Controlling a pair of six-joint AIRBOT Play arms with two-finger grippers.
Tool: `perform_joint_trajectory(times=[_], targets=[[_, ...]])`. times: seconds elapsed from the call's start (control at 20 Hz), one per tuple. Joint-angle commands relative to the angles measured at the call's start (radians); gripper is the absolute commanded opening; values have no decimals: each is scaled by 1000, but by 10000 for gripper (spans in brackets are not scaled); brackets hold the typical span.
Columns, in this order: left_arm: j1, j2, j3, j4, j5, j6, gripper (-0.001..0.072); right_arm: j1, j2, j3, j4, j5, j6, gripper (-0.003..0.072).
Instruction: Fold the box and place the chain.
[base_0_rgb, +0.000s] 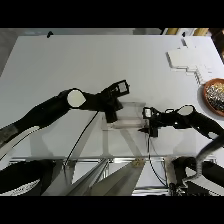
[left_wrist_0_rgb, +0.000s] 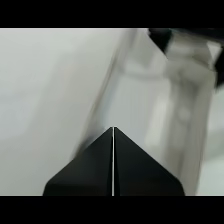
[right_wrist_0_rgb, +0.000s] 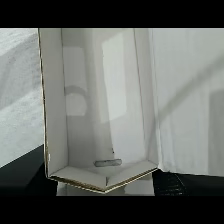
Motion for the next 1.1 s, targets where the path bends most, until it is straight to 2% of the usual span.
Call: perform_joint_trajectory(times=[0.0, 0.05, 0.15, 0.25, 0.35, 0.5, 0.6, 0.75, 1.05], targets=[[5, 60, 0, 370, -320, -169, 8, 0, 1, 0, 2, 0, 0, 403], [5, 54, 0, 373, -366, -160, 8, 0, 1, 0, 2, 0, 0, 403], [5, 41, 0, 350, -370, -159, 24, 0, 1, 0, 2, 0, 0, 403], [-3, 26, 0, 354, -320, -159, 126, 0, 1, 0, 2, 0, 0, 403], [-5, 10, -8, 344, -278, -92, 258, 0, 1, 0, 2, 0, 0, 403], [-8, 5, -65, 336, -196, 54, 501, 0, 1, 0, 2, 0, 0, 403], [-9, 4, -131, 294, -126, 183, 511, 0, 1, 0, 2, 0, 0, 403], [-5, 3, -200, 213, -92, 318, 511, 0, 1, 0, 2, 0, 0, 403], [-14, -3, -203, 96, 50, 319, 510, 0, 1, 0, 2, 0, 0, 403]])
